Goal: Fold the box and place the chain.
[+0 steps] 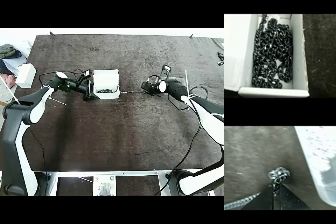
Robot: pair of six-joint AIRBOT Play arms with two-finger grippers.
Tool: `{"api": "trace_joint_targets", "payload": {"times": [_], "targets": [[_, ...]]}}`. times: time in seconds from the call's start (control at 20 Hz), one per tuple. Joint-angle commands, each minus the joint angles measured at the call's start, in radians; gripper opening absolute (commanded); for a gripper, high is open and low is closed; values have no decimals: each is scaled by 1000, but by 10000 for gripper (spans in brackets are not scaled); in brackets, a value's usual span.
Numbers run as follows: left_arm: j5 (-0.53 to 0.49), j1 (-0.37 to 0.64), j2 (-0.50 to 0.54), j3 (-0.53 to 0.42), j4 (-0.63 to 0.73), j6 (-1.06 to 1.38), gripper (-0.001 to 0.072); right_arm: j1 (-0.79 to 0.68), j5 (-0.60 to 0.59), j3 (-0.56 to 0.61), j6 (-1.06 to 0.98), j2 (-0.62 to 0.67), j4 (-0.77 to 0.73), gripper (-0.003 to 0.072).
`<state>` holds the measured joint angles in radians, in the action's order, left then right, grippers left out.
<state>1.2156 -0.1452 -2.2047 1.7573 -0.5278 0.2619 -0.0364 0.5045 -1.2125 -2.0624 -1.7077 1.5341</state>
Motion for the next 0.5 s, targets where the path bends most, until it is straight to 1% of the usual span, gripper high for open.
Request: {"api": "trace_joint_targets", "payload": {"times": [0.0, 0.1, 0.25, 0.35, 0.45], "targets": [[-1, 0, 0, 0, 1, 0, 224, 68, -35, -3, 40, 90, -6, -16], [-1, 0, 0, 0, 1, 0, 224, 147, -71, -3, 77, 170, -23, -16], [-1, 0, 0, 0, 1, 0, 224, 257, -149, -3, 77, 273, -33, -16], [-1, 0, 0, 0, 1, 0, 224, 324, -196, -3, 76, 312, -40, -17], [-1, 0, 0, 0, 1, 0, 224, 371, -289, -3, 76, 324, -63, -17]]}}
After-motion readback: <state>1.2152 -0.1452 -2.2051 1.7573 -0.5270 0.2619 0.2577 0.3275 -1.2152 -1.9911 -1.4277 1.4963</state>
